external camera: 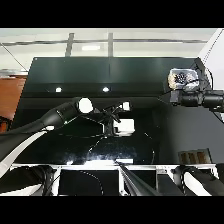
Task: Fold the box and place the chain.
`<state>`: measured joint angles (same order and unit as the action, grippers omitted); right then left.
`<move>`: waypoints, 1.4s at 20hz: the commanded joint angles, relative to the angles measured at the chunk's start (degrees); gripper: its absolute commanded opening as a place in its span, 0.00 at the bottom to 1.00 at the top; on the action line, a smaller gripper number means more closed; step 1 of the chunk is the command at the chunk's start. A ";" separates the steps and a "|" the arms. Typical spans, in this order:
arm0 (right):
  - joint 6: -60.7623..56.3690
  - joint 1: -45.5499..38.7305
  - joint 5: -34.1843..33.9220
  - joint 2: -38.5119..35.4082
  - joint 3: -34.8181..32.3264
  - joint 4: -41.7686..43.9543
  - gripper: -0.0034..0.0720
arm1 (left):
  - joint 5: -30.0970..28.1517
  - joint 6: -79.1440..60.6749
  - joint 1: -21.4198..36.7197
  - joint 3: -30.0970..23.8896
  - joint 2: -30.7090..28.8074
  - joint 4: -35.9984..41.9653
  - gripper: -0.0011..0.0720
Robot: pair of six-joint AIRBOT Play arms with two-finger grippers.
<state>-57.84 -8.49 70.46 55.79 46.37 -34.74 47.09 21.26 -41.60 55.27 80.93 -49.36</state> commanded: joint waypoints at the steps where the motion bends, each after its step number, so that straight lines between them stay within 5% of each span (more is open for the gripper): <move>1: -0.02 0.00 0.00 -0.07 0.04 0.00 0.09 | -0.17 0.24 -0.48 -0.02 1.29 -1.40 1.00; 9: 0.00 0.00 -0.50 -0.07 0.04 0.02 0.09 | 0.17 8.00 -1.33 0.04 4.46 -5.64 0.95; 11: 0.00 0.00 -0.63 -0.07 0.04 0.04 0.09 | 1.20 11.52 -0.63 0.92 4.46 -7.02 0.47; 13: 0.00 0.00 -0.61 -0.07 0.04 0.15 0.09 | 4.94 18.71 2.36 3.67 4.44 -12.02 0.39; 18: -0.02 0.00 -0.66 -0.07 0.04 0.17 0.09 | 13.25 29.24 20.76 13.07 4.37 -25.73 0.40; 22: -0.02 0.00 -0.66 -0.07 0.04 0.22 0.09 | 6.82 35.95 40.26 21.35 5.95 -26.47 0.42; 28: -0.48 0.04 -0.63 -0.07 0.04 0.66 0.09 | 7.23 42.01 59.54 42.58 23.41 -26.49 0.43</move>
<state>-57.91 -8.49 69.78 55.77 46.37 -34.50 54.57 59.31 9.54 88.31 96.84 -75.48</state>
